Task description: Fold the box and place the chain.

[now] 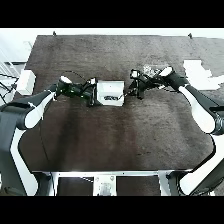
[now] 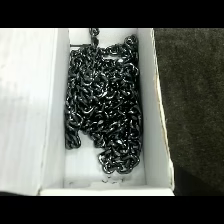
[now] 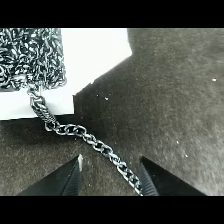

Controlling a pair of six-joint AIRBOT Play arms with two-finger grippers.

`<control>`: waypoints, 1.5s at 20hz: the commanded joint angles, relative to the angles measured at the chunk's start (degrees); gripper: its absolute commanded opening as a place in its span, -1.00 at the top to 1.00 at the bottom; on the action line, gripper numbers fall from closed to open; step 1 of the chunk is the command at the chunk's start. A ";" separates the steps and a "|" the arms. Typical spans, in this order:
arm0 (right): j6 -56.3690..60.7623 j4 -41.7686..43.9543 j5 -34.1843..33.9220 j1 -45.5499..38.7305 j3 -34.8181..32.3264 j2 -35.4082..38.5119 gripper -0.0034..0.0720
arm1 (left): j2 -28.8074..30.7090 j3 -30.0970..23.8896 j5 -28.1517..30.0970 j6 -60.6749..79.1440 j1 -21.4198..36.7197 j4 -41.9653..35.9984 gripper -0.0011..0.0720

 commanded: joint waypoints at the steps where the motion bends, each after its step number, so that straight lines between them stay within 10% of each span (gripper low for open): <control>1: -0.94 0.15 0.79 0.15 1.27 -2.14 -0.18 | 0.02 0.00 -0.02 0.02 0.04 0.02 -0.33; 7: -0.94 0.00 0.79 0.28 1.51 -4.04 0.18 | 0.02 0.00 -0.07 0.02 0.04 0.00 -0.33; 12: 8.46 -3.10 0.57 0.26 3.80 -3.82 0.88 | 0.02 0.00 -0.07 0.02 0.04 0.00 -0.33; 21: 19.50 0.96 11.91 4.87 6.40 16.96 0.88 | 0.02 0.00 -0.17 0.02 0.04 0.00 -0.33; 30: 23.47 1.09 6.32 12.46 2.14 15.06 0.88 | 0.02 0.00 -0.20 0.02 0.04 0.00 -0.33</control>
